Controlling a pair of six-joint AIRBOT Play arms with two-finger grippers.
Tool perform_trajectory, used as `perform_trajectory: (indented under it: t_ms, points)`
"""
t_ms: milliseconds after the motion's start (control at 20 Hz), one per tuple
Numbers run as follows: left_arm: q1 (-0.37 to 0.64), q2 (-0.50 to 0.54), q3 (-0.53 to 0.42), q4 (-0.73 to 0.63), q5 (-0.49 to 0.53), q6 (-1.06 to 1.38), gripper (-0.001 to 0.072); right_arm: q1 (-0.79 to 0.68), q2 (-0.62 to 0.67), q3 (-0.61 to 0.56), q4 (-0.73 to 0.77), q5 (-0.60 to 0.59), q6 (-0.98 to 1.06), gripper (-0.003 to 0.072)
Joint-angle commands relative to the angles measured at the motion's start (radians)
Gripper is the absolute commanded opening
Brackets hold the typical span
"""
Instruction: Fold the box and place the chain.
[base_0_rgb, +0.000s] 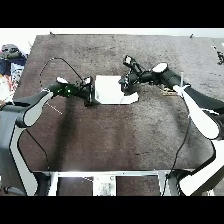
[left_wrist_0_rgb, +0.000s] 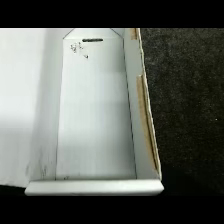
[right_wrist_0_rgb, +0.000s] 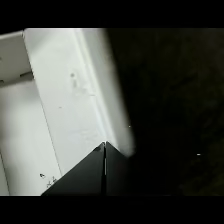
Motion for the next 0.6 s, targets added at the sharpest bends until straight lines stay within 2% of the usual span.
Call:
perform_trajectory:
  t_ms: [0,50,100,150,200,300,500,550]
  points:
    - [0.0,0.0,0.0,0.0,0.0,0.0,0.0295,-0.021,0.096,0.001,-0.099,0.13,0.056,0.0011]
    - [0.0,0.0,0.0,0.0,0.0,0.0,0.0295,-0.027,0.116,0.001,-0.159,0.184,0.068,0.0013]
    - [0.0,0.0,0.0,0.0,0.0,0.0,0.0296,-0.031,0.122,0.001,-0.209,0.223,0.073,0.02]
    - [0.0,0.0,0.0,0.0,0.0,0.0,0.0296,-0.031,0.117,-0.004,-0.265,0.241,0.072,0.0617]
    - [0.0,0.0,0.0,0.0,0.0,0.0,0.0295,-0.028,0.106,-0.012,-0.313,0.238,0.072,0.0682]
    - [0.0,0.0,0.0,0.0,0.0,0.0,0.0296,-0.024,0.065,-0.014,-0.363,0.216,0.072,0.0684]
    - [0.0,0.0,0.0,0.0,0.0,0.0,0.0296,-0.013,-0.01,-0.014,-0.356,0.167,-0.018,0.0682]
    - [0.0,0.0,0.0,0.0,0.0,0.0,0.0296,-0.005,-0.019,-0.014,-0.354,0.155,-0.027,0.0653]
